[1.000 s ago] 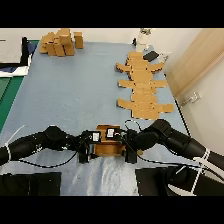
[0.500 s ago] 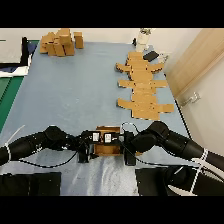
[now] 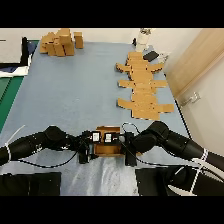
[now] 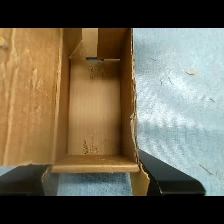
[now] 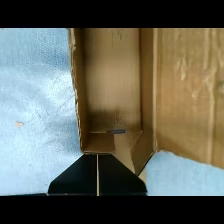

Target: Fold the box.

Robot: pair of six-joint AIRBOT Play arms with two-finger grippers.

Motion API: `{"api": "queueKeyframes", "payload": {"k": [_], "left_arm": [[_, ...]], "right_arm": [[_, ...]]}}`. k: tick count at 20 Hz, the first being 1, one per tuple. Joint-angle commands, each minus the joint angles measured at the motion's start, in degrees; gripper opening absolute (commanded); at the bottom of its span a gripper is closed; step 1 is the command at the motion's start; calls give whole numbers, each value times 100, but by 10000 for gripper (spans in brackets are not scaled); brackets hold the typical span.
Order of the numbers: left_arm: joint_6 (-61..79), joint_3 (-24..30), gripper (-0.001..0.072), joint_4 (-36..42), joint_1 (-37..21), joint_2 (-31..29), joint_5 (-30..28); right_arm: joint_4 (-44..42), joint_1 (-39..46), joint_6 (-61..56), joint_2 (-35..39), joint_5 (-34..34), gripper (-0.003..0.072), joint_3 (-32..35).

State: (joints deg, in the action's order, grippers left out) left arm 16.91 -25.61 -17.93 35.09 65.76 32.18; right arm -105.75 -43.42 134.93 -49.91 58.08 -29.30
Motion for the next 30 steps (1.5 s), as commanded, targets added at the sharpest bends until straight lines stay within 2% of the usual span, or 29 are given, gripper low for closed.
{"api": "queueKeyframes", "payload": {"k": [1,6,7,9,10,15,18,21,22,23,24,30], "left_arm": [[4,-4,374,-7,-7,-2,-13],[4,-4,374,-7,-7,-2,-13],[4,-4,374,-7,-7,-2,-13],[4,-4,374,-7,-7,-2,-11],[4,-4,374,-7,-7,-2,-11],[4,-4,374,-7,-7,-2,-11],[4,-4,374,-7,-7,-2,-11],[4,-4,374,-7,-7,-2,-13],[4,-4,374,-7,-7,-2,-13],[4,-4,374,-7,-7,-2,-11],[4,-4,374,-7,-7,-2,-11],[4,-4,374,-7,-7,-2,-11]], "right_arm": [[55,168,-262,155,155,4,129],[103,501,-391,822,310,10,229],[142,573,-372,949,319,60,260],[181,726,-330,1097,249,291,378],[157,789,-304,1108,175,298,446],[-610,999,686,1023,-885,298,780],[-1088,997,844,793,-833,298,789],[-1217,981,984,772,-901,292,789],[-1244,975,1005,772,-942,256,789],[-1309,966,1025,774,-931,156,789],[-1355,896,1025,774,-920,130,789],[-1421,793,1174,654,-1355,122,789]]}}
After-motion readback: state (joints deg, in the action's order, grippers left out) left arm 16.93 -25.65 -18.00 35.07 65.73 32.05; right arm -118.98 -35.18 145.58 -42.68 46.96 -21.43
